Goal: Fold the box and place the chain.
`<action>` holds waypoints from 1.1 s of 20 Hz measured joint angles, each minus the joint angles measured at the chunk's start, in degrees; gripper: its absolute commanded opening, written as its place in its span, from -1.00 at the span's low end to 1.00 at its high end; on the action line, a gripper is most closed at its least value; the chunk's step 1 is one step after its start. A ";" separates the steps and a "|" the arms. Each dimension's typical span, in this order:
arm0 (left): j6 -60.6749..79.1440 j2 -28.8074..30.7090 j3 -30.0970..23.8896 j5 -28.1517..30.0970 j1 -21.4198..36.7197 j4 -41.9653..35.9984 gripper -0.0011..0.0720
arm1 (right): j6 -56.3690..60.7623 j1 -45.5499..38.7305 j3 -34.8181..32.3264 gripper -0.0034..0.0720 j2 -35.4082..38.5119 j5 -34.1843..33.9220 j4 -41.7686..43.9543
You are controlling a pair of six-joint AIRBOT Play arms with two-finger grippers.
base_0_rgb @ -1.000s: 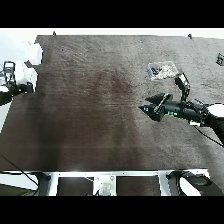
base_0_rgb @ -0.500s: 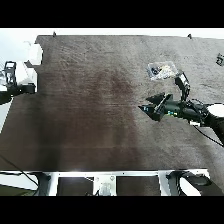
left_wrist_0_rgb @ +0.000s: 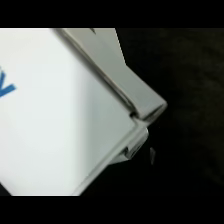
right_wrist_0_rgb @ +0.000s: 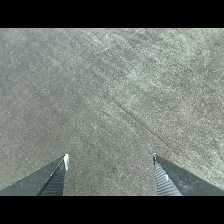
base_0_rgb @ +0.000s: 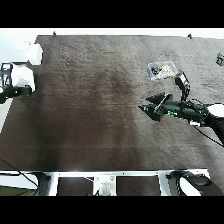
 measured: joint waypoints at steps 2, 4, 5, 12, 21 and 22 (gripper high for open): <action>0.09 1.55 -0.11 -1.60 0.07 0.74 1.00 | 0.00 0.00 0.00 0.72 0.00 0.00 0.33; 0.98 3.43 0.02 -1.97 0.20 1.03 1.00 | -0.02 0.00 0.00 0.72 0.00 0.00 1.05; 1.99 4.31 0.09 -1.92 0.35 0.87 1.00 | -0.02 0.00 0.00 0.72 0.00 0.00 1.40; 8.79 11.02 0.28 -6.71 -0.92 -4.04 1.00 | -0.07 0.00 0.00 0.72 0.00 -0.79 2.38; 21.81 28.46 0.22 -26.60 -1.38 -30.88 -0.93 | -3.39 -0.02 0.00 -0.12 4.92 -7.50 14.78; 23.19 30.73 -0.11 -28.50 -1.44 -33.31 -0.93 | -3.82 -0.02 0.00 -0.49 6.71 -8.74 16.00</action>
